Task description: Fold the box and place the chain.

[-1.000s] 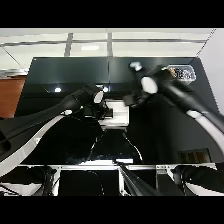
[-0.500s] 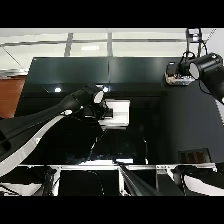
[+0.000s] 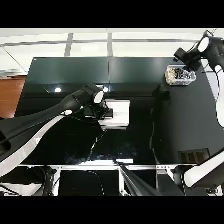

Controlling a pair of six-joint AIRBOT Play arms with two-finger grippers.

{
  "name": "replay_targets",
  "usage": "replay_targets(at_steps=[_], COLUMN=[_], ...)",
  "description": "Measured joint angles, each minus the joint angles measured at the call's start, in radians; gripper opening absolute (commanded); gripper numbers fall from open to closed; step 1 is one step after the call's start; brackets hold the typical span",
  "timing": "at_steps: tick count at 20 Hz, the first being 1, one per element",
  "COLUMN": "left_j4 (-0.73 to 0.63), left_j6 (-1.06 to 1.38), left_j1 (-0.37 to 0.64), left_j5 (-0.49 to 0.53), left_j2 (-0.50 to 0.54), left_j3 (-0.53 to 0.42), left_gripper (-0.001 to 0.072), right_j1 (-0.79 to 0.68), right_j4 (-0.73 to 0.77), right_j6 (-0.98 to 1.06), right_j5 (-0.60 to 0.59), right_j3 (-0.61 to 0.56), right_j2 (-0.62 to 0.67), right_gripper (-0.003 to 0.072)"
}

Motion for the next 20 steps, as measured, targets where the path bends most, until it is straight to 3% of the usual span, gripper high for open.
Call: replay_targets(at_steps=[2,7,18,19,20], left_j4=[0.000,0.000,0.000,0.000,0.000], left_j6=[0.000,0.000,0.000,0.000,0.000], left_j1=[0.000,0.000,0.000,0.000,0.000], left_j5=[0.000,-0.001,-0.004,-0.005,-0.005], left_j2=[0.000,0.000,0.000,0.000,0.000], left_j3=[0.000,0.000,0.000,0.000,0.000], left_gripper=[0.0028,0.0028,0.0028,0.0028,0.0028], right_j1=[-0.040,-0.076,-0.080,-0.079,-0.077], right_j4=[0.101,0.215,0.250,0.248,0.246], right_j6=[0.019,0.015,0.000,-0.008,-0.022], right_j5=[0.061,0.165,0.192,0.186,0.189], right_j3=[0.066,0.123,0.137,0.137,0.135], right_j2=[-0.055,-0.117,-0.182,-0.190,-0.194], right_gripper=[0.0418,0.0419,0.0419,0.0308,0.0140])
